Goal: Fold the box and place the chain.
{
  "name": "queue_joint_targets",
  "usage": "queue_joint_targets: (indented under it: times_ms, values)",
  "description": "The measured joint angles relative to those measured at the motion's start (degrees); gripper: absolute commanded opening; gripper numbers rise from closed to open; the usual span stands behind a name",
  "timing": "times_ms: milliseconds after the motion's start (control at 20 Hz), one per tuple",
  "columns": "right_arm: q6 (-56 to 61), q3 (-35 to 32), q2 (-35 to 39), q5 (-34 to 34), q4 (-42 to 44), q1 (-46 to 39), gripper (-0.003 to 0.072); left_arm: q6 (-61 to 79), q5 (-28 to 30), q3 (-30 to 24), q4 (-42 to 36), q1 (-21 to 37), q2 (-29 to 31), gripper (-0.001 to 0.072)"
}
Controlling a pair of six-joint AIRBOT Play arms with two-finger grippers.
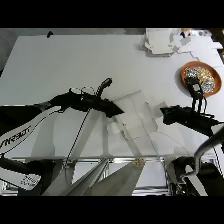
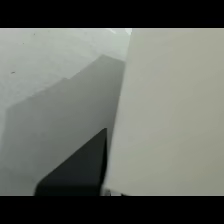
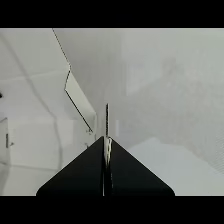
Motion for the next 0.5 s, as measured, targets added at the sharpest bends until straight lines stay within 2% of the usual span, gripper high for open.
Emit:
queue_joint_targets:
  times_ms: [150, 200, 350, 500]
  values:
    - [0.0, 0.0, 0.0, 0.0, 0.2, 0.0, 0.0022, 3.6, 0.0, 0.0, 0.3, 0.0, 0.5, 0.0003]
    - [0.0, 0.0, 0.0, 0.0, 0.4, 0.0, 0.0071, 4.8, 0.1, 0.0, 0.5, 0.0, 0.8, 0.0002]
    - [0.1, 0.0, 0.1, 0.0, 2.1, 0.0, 0.0327, 7.2, 0.3, 0.9, 3.1, 0.0, 2.5, 0.0002]
    - [0.1, 0.2, 0.6, 0.1, 3.7, 0.0, 0.0350, 7.7, 0.2, 3.4, 9.1, -0.1, 5.4, 0.0002]
